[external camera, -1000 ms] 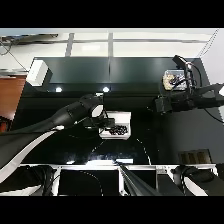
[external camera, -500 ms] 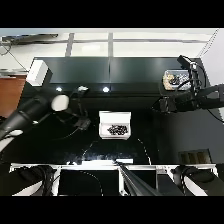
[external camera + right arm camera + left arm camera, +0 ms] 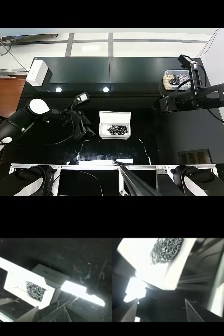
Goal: Fold the box and place the chain.
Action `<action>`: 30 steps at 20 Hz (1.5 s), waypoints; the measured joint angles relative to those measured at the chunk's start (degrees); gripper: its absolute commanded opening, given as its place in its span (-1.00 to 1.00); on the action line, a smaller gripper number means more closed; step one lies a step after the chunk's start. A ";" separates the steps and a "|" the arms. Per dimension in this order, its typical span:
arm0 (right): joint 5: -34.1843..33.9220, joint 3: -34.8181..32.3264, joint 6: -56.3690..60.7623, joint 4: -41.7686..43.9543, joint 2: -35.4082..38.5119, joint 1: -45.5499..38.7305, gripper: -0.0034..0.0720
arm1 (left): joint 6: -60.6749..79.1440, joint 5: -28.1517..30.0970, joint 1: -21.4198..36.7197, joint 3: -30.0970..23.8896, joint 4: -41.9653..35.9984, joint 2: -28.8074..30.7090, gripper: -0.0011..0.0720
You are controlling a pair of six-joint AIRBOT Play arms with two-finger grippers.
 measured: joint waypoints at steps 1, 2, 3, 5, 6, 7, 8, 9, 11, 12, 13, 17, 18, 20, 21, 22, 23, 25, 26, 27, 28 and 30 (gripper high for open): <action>-0.20 0.00 -0.02 -0.39 0.00 0.00 0.08 | 6.36 2.08 -0.52 -0.28 -0.59 -0.37 0.99; -0.17 0.00 -0.02 -0.72 0.00 -0.04 0.08 | 11.28 3.76 -0.87 -0.44 -0.94 -0.94 0.99; -0.24 0.00 -0.04 -1.11 0.00 -0.04 0.08 | 15.54 5.64 -1.14 -0.59 -1.38 -1.81 0.99; -0.39 0.00 -0.04 -1.53 0.00 -0.04 0.08 | 21.05 7.96 -1.31 -0.76 -1.95 -3.82 0.98; -0.55 0.00 -0.04 -1.79 0.00 -0.04 0.08 | 22.80 8.15 -1.38 -0.81 -2.08 -4.83 0.98; -0.81 0.00 -0.07 -1.88 0.00 -0.04 0.08 | 24.17 7.98 -1.42 -0.87 -2.69 -5.75 0.98; -0.92 0.00 -0.07 -1.90 0.00 -0.04 0.09 | 25.24 7.67 -1.49 -1.05 -3.72 -6.62 0.98; -1.11 0.00 -0.07 -1.99 0.00 -0.04 0.08 | 26.18 7.30 -1.51 -1.31 -4.79 -7.41 0.98; -1.25 0.00 -0.07 -2.10 0.00 -0.04 0.08 | 27.56 7.04 -1.62 -1.73 -6.73 -8.59 0.98; -1.38 0.00 -0.07 -2.12 0.00 -0.04 0.08 | 28.00 6.97 -1.70 -1.86 -7.13 -9.07 0.98; -1.38 0.00 -0.09 -2.14 0.00 -0.04 0.08 | 28.33 6.95 -1.84 -1.95 -7.76 -9.53 0.98; -1.53 0.00 -0.17 -2.19 0.00 -0.04 0.08 | 29.09 7.26 -3.06 -2.14 -8.63 -10.69 0.98; -1.53 0.00 -0.20 -2.23 0.00 -0.04 0.08 | 29.09 7.52 -3.37 -2.14 -8.76 -10.82 0.98; -1.55 0.00 -0.20 -2.23 0.00 -0.04 0.09 | 29.11 8.59 -3.85 -2.14 -9.05 -11.02 0.98; -1.57 0.00 -0.20 -2.27 0.00 -0.04 0.08 | 29.11 8.96 -4.04 -2.16 -9.16 -11.08 0.98; -1.57 0.00 -0.20 -2.27 0.00 -0.04 0.08 | 29.14 9.29 -4.15 -2.16 -9.16 -11.19 0.98; -1.62 0.00 -0.20 -2.27 0.00 -0.04 0.08 | 29.14 9.68 -4.28 -2.16 -9.27 -11.34 0.98; -1.90 0.00 -0.17 -2.25 0.00 -0.04 0.09 | 29.22 10.03 -4.61 -2.14 -9.55 -11.87 0.98; -2.10 0.00 -0.17 -2.27 0.00 -0.04 0.09 | 29.27 10.19 -4.92 -2.16 -9.79 -12.22 0.97; -2.40 -0.02 -0.17 -2.27 -0.02 -0.04 0.09 | 29.31 10.32 -5.22 -2.16 -9.90 -12.61 0.85; -2.78 -0.09 -0.17 -2.25 -0.07 -0.04 0.09 | 29.31 10.36 -5.51 -2.16 -9.99 -12.98 0.46; -4.11 -0.52 -0.09 -2.23 -0.13 0.02 1.00 | 29.51 10.40 -5.77 -2.10 -10.34 -13.44 -0.05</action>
